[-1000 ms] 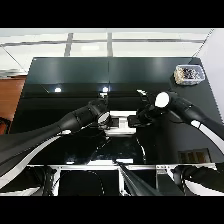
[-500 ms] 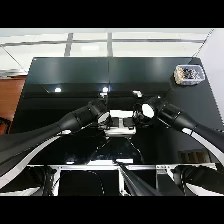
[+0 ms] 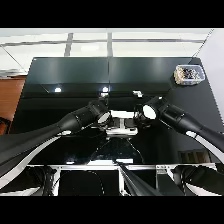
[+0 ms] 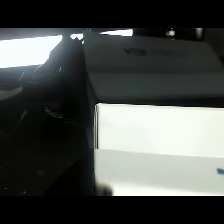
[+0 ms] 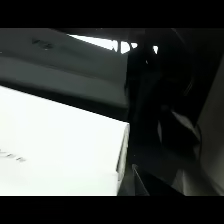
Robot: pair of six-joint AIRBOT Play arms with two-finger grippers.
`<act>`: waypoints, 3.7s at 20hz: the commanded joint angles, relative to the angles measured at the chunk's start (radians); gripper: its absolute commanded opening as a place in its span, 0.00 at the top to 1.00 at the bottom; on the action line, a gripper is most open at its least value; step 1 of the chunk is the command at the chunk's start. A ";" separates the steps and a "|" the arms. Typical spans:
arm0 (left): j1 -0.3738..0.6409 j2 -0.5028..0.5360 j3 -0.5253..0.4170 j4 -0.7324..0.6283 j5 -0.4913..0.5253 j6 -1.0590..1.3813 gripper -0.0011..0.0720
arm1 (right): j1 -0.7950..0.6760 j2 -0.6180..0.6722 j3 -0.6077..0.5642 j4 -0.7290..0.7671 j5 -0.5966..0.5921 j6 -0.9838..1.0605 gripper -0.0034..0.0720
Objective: Fold the box and place the chain.
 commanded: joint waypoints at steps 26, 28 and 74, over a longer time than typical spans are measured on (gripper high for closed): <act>0.001 0.000 0.000 0.004 -0.018 -0.001 0.95 | 0.001 0.018 -0.089 0.022 -0.050 0.172 0.40; 0.001 0.000 0.000 0.004 -0.018 -0.001 0.95 | 0.002 0.015 -0.089 0.033 -0.087 0.172 0.40; 0.001 0.000 0.000 0.004 -0.018 -0.001 0.95 | -0.013 -0.085 0.001 0.017 -0.013 0.121 0.95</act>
